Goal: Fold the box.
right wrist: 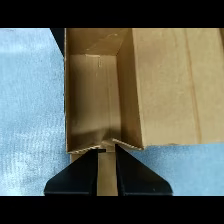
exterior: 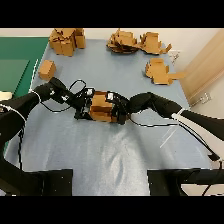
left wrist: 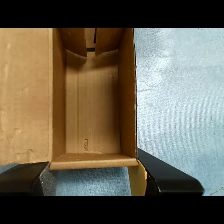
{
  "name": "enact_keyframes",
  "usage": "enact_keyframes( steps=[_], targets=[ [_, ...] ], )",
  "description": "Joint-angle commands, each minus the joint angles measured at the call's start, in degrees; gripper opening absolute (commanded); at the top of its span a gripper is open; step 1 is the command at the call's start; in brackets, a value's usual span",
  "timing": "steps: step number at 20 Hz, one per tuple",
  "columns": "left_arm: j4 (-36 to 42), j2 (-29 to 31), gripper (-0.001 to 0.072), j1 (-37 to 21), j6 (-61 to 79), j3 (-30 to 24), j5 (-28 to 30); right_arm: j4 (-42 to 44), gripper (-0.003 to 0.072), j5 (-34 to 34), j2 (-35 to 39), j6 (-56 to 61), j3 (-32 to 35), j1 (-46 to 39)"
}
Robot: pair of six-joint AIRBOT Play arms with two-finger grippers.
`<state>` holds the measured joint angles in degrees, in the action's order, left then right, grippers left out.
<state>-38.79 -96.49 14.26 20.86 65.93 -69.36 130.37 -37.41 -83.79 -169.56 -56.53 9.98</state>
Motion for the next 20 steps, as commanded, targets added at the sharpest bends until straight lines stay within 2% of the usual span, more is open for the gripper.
enact_keyframes(
  steps=[1, 7, 8, 9, 10, 13, 15, 20],
  targets=[
    [0.0, 0.0, 0.0400, 0.0, 0.1, 0.0, -0.1, 2.1, 0.0162, -0.7, -0.8, 0.0, -0.1, 0.1],
    [0.0, 0.0, 0.0400, 0.0, 0.1, 0.0, -0.1, 2.8, 0.0166, -0.8, -2.4, 0.0, -0.1, 1.6],
    [0.0, 0.0, 0.0400, 0.0, 0.1, 0.0, -0.1, 2.8, 0.0185, -0.7, -2.4, 0.0, -0.1, 1.5],
    [0.0, 0.0, 0.0400, 0.0, 0.1, 0.0, -0.1, 2.8, 0.0339, -0.7, -2.4, 0.0, -0.1, 1.5],
    [0.0, 0.0, 0.0400, 0.0, 0.1, 0.0, -0.1, 2.8, 0.0429, -0.7, -2.4, 0.0, -0.1, 1.5],
    [0.0, 0.0, 0.0400, 0.0, 0.1, 0.0, -0.1, 2.8, 0.0431, -0.5, -2.4, 0.0, -0.1, 1.5],
    [0.0, 0.0, 0.0400, 0.0, 0.1, 0.0, -0.1, 2.8, 0.0520, -0.5, -2.4, 0.0, -0.1, 1.5],
    [0.0, 0.0, 0.0400, 0.0, 0.1, 0.0, -0.1, 2.8, 0.0531, -0.6, -2.8, 0.2, -0.1, 1.5]
  ],
)
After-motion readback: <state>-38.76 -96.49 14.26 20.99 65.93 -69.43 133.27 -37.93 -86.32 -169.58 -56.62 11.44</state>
